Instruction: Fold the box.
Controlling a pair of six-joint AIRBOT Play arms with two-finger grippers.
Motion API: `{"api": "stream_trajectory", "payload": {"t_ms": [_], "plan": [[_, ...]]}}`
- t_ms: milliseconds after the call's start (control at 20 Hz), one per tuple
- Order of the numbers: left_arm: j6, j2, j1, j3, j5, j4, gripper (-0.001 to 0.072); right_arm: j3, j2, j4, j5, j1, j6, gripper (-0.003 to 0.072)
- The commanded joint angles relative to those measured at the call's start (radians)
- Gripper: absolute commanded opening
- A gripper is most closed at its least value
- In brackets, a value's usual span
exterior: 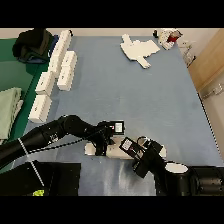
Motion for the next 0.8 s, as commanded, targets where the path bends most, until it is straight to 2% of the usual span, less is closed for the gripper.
{"api": "stream_trajectory", "payload": {"t_ms": [0,250,350,600,750], "plan": [[0.000,0.000,0.000,0.000,-0.001,0.000,0.0014,0.007,0.001,0.001,-0.068,0.000,0.056,0.0674],[0.000,0.000,0.000,0.000,-0.001,0.000,0.0014,0.003,0.016,-0.001,-0.083,0.000,-0.001,0.0675],[0.000,0.000,0.000,0.000,-0.001,0.000,0.0014,-0.023,0.058,0.011,-0.037,-0.034,-0.090,0.0717],[0.000,0.000,0.000,0.000,-0.001,0.000,0.0014,-0.134,0.282,0.169,0.159,-0.265,-0.491,0.0717],[0.000,0.000,0.000,0.000,-0.001,0.000,0.0014,-0.179,0.360,0.393,0.260,-0.462,-0.869,0.0717]]}}
